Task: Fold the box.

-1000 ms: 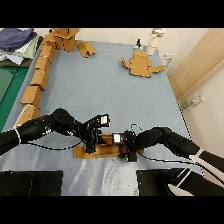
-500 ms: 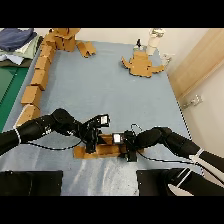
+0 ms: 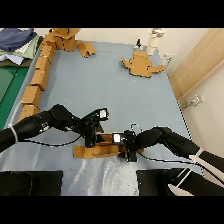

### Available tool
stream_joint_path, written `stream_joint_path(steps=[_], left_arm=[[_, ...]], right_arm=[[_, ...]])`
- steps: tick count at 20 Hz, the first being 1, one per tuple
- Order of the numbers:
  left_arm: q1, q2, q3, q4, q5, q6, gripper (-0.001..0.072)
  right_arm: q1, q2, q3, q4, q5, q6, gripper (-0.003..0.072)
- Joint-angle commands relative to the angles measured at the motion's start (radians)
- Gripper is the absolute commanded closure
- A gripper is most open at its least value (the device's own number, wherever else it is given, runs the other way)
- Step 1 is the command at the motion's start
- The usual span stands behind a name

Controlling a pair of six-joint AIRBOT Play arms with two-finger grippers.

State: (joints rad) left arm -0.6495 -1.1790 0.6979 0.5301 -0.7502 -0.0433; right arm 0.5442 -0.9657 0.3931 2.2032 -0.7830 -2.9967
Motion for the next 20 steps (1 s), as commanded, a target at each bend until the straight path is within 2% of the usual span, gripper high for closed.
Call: stream_joint_path(steps=[1,4,7,9,11,12,14,18,20], left_arm=[[0.048,0.08,0.01,0.212,-0.027,-0.226,0.0273],[0.108,0.18,0.01,0.393,-0.163,-0.497,0.0274],[0.12,0.241,0.01,0.468,-0.343,-0.701,0.0284],[0.119,0.243,0.007,0.465,-0.478,-0.892,0.07],[0.113,0.243,-0.025,0.423,-0.542,-1.101,0.07],[0.109,0.243,-0.054,0.365,-0.55,-1.17,0.0701],[0.101,0.244,-0.134,0.147,-0.508,-1.206,0.0701],[0.101,0.242,-0.305,-0.455,-0.234,-1.025,0.0701],[0.1,0.23,-0.356,-0.591,-0.143,-0.949,0.0701]], right_arm=[[0.0,0.001,0.0,-0.001,-0.004,0.0,0.0182],[0.0,0.001,0.0,-0.008,-0.004,0.0,0.0182],[0.0,0.001,0.0,-0.008,-0.004,0.0,0.0181],[0.0,0.001,0.0,-0.008,-0.004,0.0,0.0181],[0.0,0.001,0.0,-0.008,-0.004,0.0,0.0182],[0.0,0.001,0.0,-0.008,-0.003,0.0,0.0181],[0.0,0.001,0.0,-0.008,-0.004,0.0,0.0182],[0.0,0.001,0.0,-0.008,-0.004,0.0,0.0182],[0.0,0.001,0.0,-0.008,-0.004,0.0,0.0182]])
